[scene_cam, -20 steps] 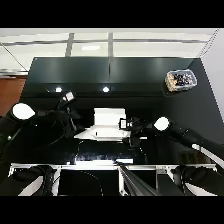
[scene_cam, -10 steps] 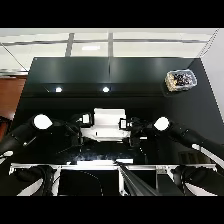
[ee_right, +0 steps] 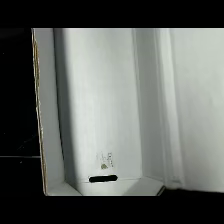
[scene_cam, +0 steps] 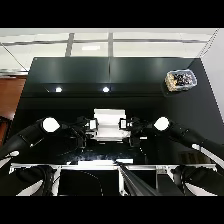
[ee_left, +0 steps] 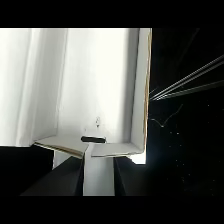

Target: Fold the box and place the chain.

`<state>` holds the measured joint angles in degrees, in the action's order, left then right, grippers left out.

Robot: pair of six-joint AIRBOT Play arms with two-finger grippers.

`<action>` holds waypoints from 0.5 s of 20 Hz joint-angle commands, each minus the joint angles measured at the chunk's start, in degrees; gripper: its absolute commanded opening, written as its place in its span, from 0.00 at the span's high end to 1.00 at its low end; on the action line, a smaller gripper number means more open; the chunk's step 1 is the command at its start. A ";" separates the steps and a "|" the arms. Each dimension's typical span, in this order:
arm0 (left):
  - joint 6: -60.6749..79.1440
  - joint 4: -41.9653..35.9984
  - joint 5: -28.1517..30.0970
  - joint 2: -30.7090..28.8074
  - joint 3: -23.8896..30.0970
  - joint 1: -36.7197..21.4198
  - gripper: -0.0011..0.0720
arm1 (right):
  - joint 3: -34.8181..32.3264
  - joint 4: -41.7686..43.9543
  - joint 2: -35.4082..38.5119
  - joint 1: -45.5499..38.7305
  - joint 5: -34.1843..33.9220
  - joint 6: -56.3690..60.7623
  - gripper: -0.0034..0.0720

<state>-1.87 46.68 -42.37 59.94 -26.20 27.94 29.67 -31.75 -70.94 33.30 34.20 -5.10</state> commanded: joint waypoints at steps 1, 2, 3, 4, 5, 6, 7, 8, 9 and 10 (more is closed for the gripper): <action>0.15 -1.18 0.42 0.09 -0.04 0.31 0.68 | -0.04 0.00 -0.04 0.02 0.04 0.00 0.38; 0.15 -1.31 0.33 0.09 -0.04 0.28 0.68 | -0.04 0.00 -0.04 0.02 0.04 0.00 0.38; 0.13 -2.25 0.17 0.09 -0.04 0.28 0.68 | -0.04 0.00 -0.04 0.02 0.07 0.00 0.38; 0.15 -3.63 0.20 0.09 -0.04 0.28 0.68 | -0.04 0.00 -0.04 0.02 0.04 0.00 0.38; 0.13 -5.38 0.20 0.09 -0.04 0.28 0.68 | -0.04 0.00 -0.04 0.02 0.04 -0.02 0.38; 0.15 -6.88 0.35 0.11 -0.04 0.28 0.68 | -0.04 0.00 -0.04 0.02 0.04 0.00 0.38; 0.15 -8.41 0.33 0.24 -0.04 0.28 0.69 | -0.04 0.00 -0.04 0.02 0.04 0.00 0.38; 0.17 -9.46 0.09 0.48 -0.04 0.31 0.69 | -0.04 0.00 -0.04 0.02 0.04 0.00 0.38; 0.17 -9.97 -0.11 0.87 -0.04 0.31 0.69 | -0.04 -0.02 -0.04 0.02 0.04 -0.02 0.38; 0.20 -9.97 -0.09 1.33 -0.04 0.37 0.69 | -0.04 0.00 -0.04 0.02 0.07 0.00 0.38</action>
